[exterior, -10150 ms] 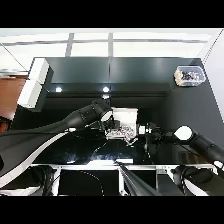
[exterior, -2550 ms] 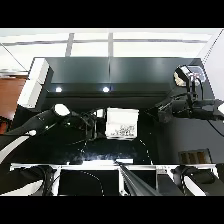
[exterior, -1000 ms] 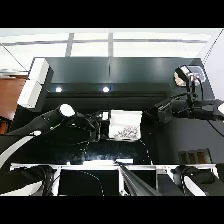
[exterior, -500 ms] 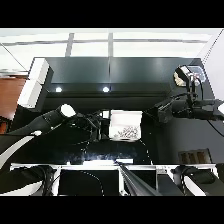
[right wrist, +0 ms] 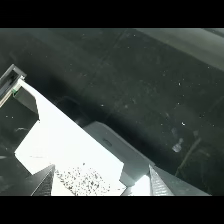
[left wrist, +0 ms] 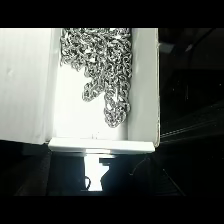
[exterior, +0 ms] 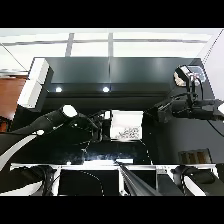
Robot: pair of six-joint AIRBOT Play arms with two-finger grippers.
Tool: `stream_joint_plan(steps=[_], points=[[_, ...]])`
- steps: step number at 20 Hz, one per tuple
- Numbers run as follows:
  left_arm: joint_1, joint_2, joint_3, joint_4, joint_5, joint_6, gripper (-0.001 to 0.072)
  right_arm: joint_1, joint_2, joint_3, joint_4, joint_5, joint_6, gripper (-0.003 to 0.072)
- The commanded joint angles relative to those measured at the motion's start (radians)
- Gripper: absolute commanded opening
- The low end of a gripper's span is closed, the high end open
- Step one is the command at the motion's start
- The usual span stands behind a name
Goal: Fold the box and place the chain.
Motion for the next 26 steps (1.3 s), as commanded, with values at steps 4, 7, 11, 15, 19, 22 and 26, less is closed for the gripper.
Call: stream_joint_plan(steps=[4,7,11,15,19,22,26], points=[[-0.005,-0.005,0.003,-0.025,0.012,0.005,0.0705,0.001,-0.001,0.0,0.0,0.0,0.0,0.069],[-0.003,-0.005,0.003,-0.041,0.011,0.005,0.0704,0.001,-0.001,0.0,0.0,0.0,0.0,0.069],[-0.003,-0.005,0.003,-0.071,0.004,0.004,0.0704,0.001,-0.001,0.0,0.0,0.0,0.0,0.069],[-0.003,-0.011,0.003,-0.08,0.0,-0.005,0.0706,0.001,-0.001,0.0,0.0,0.0,0.0,0.069],[-0.01,-0.011,0.003,-0.064,-0.023,-0.004,0.0707,0.001,-0.001,0.0,0.0,0.0,0.0,0.069],[-0.006,-0.01,0.003,-0.05,-0.005,-0.005,0.0707,0.001,-0.001,0.0,0.0,0.0,0.0,0.069],[-0.012,-0.011,0.026,0.019,-0.005,-0.007,0.0708,0.001,-0.001,0.0,0.0,0.0,0.0,0.0691]])
